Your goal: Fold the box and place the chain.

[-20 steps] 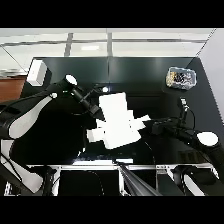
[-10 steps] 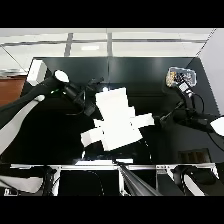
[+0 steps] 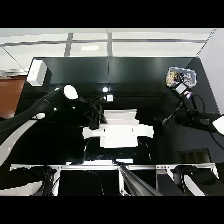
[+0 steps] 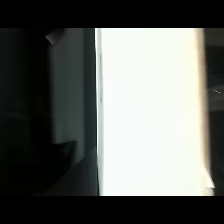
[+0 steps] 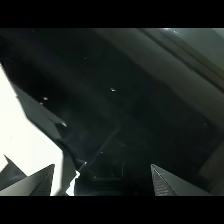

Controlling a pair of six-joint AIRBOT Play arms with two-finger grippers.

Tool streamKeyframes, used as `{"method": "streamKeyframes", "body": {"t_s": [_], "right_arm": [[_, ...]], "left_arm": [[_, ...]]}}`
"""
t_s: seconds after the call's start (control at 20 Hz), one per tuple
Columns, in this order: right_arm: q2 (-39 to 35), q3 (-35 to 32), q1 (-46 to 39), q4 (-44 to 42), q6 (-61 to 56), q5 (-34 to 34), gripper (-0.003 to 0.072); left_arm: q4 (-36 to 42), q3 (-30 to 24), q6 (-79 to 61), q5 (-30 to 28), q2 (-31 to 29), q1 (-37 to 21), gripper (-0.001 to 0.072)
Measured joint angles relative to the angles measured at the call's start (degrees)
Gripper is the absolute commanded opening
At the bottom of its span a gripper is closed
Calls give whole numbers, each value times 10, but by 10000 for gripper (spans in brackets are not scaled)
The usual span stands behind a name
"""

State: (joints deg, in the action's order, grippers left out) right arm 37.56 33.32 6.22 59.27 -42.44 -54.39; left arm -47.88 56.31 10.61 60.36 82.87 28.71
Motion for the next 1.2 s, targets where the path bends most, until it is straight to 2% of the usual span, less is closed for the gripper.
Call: {"method": "streamKeyframes", "body": {"t_s": [0.35,0.55,0.8,1.2], "right_arm": [[4,-76,54,-29,173,14,692],[10,-125,96,-33,258,21,693],[40,-149,158,-42,312,36,693],[90,-151,214,-106,343,167,693]], "left_arm": [[44,-15,-77,-59,22,18,26],[46,-17,-85,-73,25,19,26],[36,-17,-87,-75,26,19,26],[31,-17,-89,-77,26,20,27]]}}
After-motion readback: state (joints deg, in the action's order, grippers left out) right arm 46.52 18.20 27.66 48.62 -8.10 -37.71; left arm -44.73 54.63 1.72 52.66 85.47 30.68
